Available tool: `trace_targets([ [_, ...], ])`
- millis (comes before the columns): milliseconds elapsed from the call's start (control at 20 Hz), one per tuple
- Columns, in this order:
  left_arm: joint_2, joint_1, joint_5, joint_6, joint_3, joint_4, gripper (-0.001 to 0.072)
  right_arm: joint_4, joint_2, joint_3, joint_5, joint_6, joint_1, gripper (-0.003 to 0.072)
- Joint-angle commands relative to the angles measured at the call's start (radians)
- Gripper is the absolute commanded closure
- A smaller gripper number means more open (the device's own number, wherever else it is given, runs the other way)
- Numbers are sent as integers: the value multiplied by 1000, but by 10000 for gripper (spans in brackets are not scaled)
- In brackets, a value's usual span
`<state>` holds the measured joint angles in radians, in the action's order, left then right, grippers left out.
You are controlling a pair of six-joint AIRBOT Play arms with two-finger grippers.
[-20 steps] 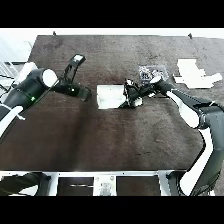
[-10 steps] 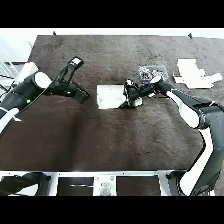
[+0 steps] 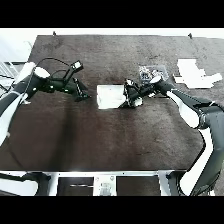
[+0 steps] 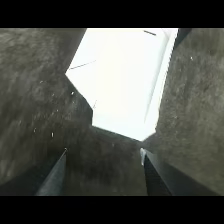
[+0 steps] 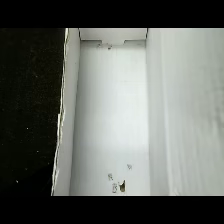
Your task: Fold the box and place the chain.
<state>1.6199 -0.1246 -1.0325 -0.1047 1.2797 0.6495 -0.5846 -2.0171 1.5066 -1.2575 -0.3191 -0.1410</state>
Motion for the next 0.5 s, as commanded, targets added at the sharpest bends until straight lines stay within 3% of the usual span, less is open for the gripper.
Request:
trace_targets([
  [0, 159, 10, -90, 134, 114, -47, 157, 0, 0, 0, 0, 0, -1, 180],
  [100, 215, 10, -93, 240, 145, -82, 138, 0, 0, 0, 0, 0, -1, 180],
  [150, 231, 10, -97, 335, 146, -106, 37, 0, 0, 0, 0, 0, -1, 180],
  [200, 241, 9, -101, 394, 145, -130, 12, 0, 0, 0, 0, 0, -1, 180],
  [450, 252, 8, -116, 454, 145, -173, -11, 0, 0, 0, 0, 0, -1, 180],
])
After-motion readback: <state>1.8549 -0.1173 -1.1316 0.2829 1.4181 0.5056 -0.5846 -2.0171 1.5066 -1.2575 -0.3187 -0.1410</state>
